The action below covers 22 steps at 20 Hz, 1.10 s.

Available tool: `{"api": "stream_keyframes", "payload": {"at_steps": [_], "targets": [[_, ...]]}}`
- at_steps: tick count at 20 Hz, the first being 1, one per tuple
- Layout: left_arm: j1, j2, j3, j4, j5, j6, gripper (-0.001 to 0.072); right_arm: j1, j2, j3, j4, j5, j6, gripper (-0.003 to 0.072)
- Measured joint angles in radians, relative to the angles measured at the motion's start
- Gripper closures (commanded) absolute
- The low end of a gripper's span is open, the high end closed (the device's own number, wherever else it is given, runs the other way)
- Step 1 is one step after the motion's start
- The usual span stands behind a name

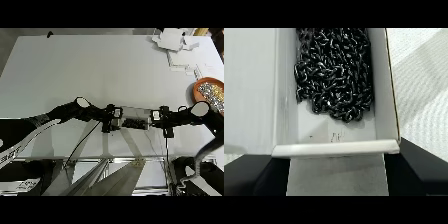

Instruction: Fold the box and place the chain.

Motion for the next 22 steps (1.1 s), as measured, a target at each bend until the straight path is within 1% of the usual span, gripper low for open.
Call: {"api": "stream_keyframes", "payload": {"at_steps": [3, 5, 8, 11, 12, 13, 14, 17, 19, 20, 21, 22], "targets": [[0.000, 0.000, 0.000, 0.000, 0.000, 0.000, 0.0205, 0.002, 0.056, 0.000, -0.066, 0.005, 0.073, 0.0664], [0.000, 0.000, 0.000, 0.000, 0.000, 0.000, 0.0205, 0.003, 0.109, 0.000, -0.038, 0.009, 0.101, 0.0663], [0.000, 0.000, 0.000, 0.000, 0.000, 0.000, 0.0205, 0.024, 0.167, 0.000, 0.121, 0.010, 0.119, 0.0663], [0.000, 0.000, 0.000, 0.000, 0.000, 0.000, 0.0205, 0.079, 0.182, -0.001, 0.262, -0.012, 0.132, 0.0662], [0.000, 0.000, 0.000, 0.000, 0.000, 0.000, 0.0206, 0.098, 0.179, -0.001, 0.285, -0.030, 0.141, 0.0589], [0.000, 0.000, 0.000, 0.000, 0.000, 0.000, 0.0206, 0.116, 0.172, -0.001, 0.296, -0.051, 0.159, 0.0497], [0.000, 0.000, 0.000, 0.000, 0.000, 0.000, 0.0206, 0.129, 0.164, -0.001, 0.296, -0.072, 0.178, 0.0484], [0.000, 0.000, 0.000, 0.000, 0.000, 0.000, 0.0206, 0.149, 0.147, 0.033, 0.249, -0.085, 0.255, 0.0484], [0.000, 0.000, 0.000, 0.000, 0.000, 0.000, 0.0205, 0.154, 0.141, 0.101, 0.195, -0.047, 0.307, 0.0497], [0.000, 0.000, 0.000, 0.000, 0.000, 0.000, 0.0205, 0.157, 0.134, 0.155, 0.170, -0.014, 0.337, 0.0573], [0.000, 0.000, 0.000, 0.000, 0.000, 0.000, 0.0205, 0.158, 0.123, 0.208, 0.156, 0.010, 0.361, 0.0667], [0.000, 0.000, 0.000, 0.000, 0.000, 0.000, 0.0205, 0.159, 0.104, 0.266, 0.144, 0.030, 0.387, 0.0663]]}}
